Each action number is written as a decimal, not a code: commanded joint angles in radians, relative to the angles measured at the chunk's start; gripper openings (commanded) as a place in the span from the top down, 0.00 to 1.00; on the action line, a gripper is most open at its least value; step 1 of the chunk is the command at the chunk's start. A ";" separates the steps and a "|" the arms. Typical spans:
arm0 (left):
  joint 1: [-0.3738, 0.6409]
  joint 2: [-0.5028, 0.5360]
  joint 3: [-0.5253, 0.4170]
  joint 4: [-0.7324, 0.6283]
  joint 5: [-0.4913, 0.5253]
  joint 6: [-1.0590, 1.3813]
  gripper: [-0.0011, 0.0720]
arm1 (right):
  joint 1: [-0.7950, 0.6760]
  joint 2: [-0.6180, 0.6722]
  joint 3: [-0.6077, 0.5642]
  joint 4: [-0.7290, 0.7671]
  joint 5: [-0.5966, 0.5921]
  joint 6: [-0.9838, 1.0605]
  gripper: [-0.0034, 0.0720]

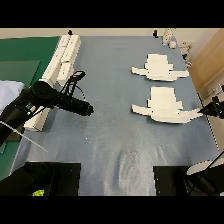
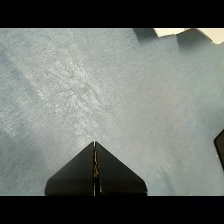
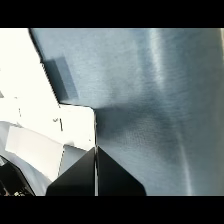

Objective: Fold the box.

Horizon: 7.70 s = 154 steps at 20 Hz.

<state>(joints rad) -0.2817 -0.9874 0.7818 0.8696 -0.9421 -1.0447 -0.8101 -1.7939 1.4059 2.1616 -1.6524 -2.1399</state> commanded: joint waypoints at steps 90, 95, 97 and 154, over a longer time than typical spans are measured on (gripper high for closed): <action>0.017 -0.734 0.336 -0.409 -0.489 0.323 0.76 | 0.962 0.939 -0.975 0.184 0.571 0.153 0.95; 0.017 -0.734 0.336 -0.410 -0.507 0.352 0.96 | 0.962 0.939 -0.975 0.183 0.571 0.153 0.95; 0.017 -0.734 0.336 -0.419 -0.505 0.378 0.96 | 0.962 0.939 -0.975 0.183 0.573 0.153 0.95; -0.267 -0.112 -0.183 -0.402 0.127 1.135 0.97 | 0.961 0.939 -0.815 -0.566 0.754 1.119 0.41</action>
<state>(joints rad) -0.5499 -1.0782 0.5968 0.4694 -0.8108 0.0856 0.1501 -0.8551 0.5896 1.5967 -0.8986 -1.0206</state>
